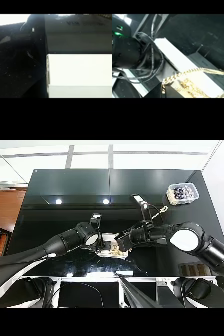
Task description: Fold the box and place the chain.
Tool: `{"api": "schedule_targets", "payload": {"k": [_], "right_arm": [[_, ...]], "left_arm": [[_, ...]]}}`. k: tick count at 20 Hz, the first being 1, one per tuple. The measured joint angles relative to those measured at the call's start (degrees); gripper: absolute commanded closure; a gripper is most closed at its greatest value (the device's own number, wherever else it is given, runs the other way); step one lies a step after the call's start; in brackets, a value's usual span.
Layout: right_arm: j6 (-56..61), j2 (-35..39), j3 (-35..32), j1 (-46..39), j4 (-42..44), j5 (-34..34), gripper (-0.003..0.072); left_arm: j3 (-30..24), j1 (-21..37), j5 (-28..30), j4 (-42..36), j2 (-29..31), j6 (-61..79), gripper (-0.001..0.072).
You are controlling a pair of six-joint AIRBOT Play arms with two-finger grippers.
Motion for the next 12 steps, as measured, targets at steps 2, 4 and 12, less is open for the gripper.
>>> {"api": "schedule_targets", "payload": {"k": [2,4,12], "right_arm": [[0.11,0.59,0.02,-1.73,-0.52,1.31,0.0644],[0.13,2.32,0.07,-4.81,-1.11,3.41,0.0644],[0.11,10.99,-0.24,-14.21,-2.54,20.33,0.0645]], "left_arm": [[0.0,0.0,0.0,0.0,0.02,0.0,0.0675],[0.0,0.0,0.0,0.0,0.02,0.0,0.0674],[0.0,0.0,-0.02,0.0,0.02,0.0,0.0675]]}}
